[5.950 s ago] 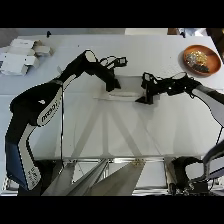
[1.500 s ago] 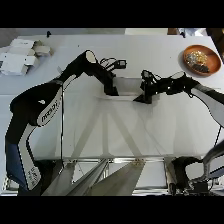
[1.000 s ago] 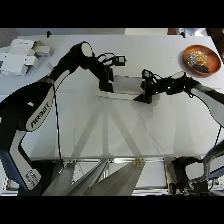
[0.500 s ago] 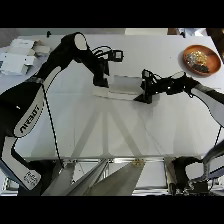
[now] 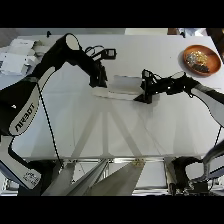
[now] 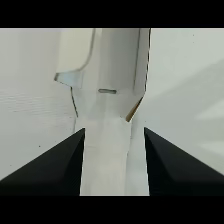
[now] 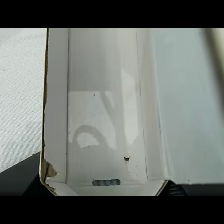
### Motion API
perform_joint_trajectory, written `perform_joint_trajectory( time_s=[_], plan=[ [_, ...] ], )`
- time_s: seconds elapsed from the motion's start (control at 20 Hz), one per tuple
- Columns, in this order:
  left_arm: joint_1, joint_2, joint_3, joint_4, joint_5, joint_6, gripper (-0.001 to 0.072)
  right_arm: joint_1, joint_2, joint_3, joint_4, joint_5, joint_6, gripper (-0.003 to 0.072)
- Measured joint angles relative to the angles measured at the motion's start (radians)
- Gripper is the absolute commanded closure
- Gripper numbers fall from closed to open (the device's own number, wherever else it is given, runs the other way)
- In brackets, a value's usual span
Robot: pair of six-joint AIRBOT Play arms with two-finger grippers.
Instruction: Fold the box and place the chain.
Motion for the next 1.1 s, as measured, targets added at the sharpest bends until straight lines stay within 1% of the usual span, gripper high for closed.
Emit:
perform_joint_trajectory(
  time_s=[0.05, 0.1, 0.15, 0.2, 0.25, 0.3, 0.45, 0.6, 0.85, 1.1],
  plan=[
    [0.0, 0.007, -0.03, -0.017, 0.022, 0.032, 0.0547, 0.0, 0.0, 0.0, 0.0, 0.0, 0.0, 0.0151],
    [0.0, 0.013, -0.058, -0.047, 0.038, 0.071, 0.0609, 0.0, 0.0, 0.0, 0.0, 0.0, 0.0, 0.0151],
    [-0.002, 0.017, -0.077, -0.083, 0.044, 0.106, 0.0627, 0.0, 0.0, 0.0, 0.0, 0.0, 0.0, 0.0151],
    [-0.005, 0.021, -0.092, -0.133, 0.047, 0.143, 0.063, 0.0, 0.0, 0.0, 0.0, 0.0, 0.0, 0.0151],
    [-0.008, 0.023, -0.102, -0.188, 0.054, 0.179, 0.0675, 0.0, 0.0, 0.0, 0.0, 0.0, 0.0, 0.0151],
    [-0.013, 0.024, -0.11, -0.254, 0.065, 0.219, 0.07, 0.0, 0.0, 0.0, 0.0, 0.0, 0.0, 0.0151],
    [-0.029, 0.026, -0.122, -0.427, 0.154, 0.315, 0.07, 0.0, 0.0, 0.0, 0.0, 0.0, 0.0, 0.0151],
    [-0.045, 0.021, -0.127, -0.519, 0.286, 0.366, 0.07, 0.0, 0.0, 0.0, 0.0, 0.0, 0.0, 0.0151],
    [-0.058, -0.022, -0.13, -0.569, 0.479, 0.362, 0.0701, 0.0, 0.0, 0.0, 0.001, 0.0, 0.0, 0.0151],
    [-0.072, -0.057, -0.132, -0.578, 0.661, 0.246, 0.07, 0.0, 0.0, 0.0, 0.001, 0.001, 0.0, 0.0151]
  ],
)
